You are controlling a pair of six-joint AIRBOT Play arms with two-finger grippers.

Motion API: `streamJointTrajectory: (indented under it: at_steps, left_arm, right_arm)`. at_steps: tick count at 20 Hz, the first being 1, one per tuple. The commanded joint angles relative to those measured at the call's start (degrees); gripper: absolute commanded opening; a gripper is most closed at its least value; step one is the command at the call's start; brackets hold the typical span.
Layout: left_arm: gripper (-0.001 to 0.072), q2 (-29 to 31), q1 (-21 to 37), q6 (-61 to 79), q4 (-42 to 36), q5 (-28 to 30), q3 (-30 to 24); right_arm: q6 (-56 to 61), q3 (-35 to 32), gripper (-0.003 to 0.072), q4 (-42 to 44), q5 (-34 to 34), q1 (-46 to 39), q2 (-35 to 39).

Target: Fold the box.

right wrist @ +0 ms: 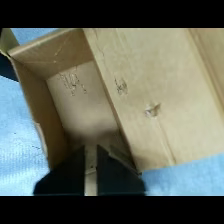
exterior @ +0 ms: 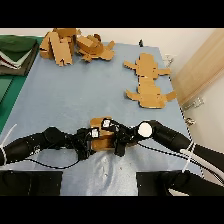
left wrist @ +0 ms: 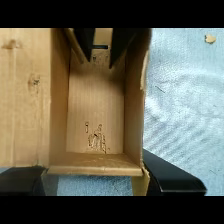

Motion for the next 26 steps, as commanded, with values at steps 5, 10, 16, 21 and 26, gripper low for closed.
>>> streamJointTrajectory:
  at_steps: [5, 10, 16, 21, 26]
  left_arm:
    - [0.0467, 0.0, 0.02, 0.0, 0.02, 0.04, 0.02]
    - [0.0467, 0.0, 0.02, 0.59, 1.16, 0.02, 0.04]
    - [0.0467, 0.02, 0.02, 0.61, 4.35, -0.87, 0.04]
    - [0.0468, 0.02, 0.02, 0.57, 5.51, -3.21, 1.33]
    - [0.0467, 0.02, 0.04, 0.28, 6.73, -3.26, 1.44]
  right_arm:
    - [14.75, -0.02, 0.0008, -11.23, 0.74, -0.92, 0.85]
    - [22.49, 0.0, 0.0008, -15.23, 1.31, -6.73, 5.44]
    - [30.77, 0.0, 0.0008, -21.64, 1.55, -14.67, 8.85]
    - [45.11, -0.02, 0.0009, -27.54, 2.93, -20.0, 8.92]
    - [50.66, -1.25, 0.0009, -26.03, 9.62, -22.56, 8.92]
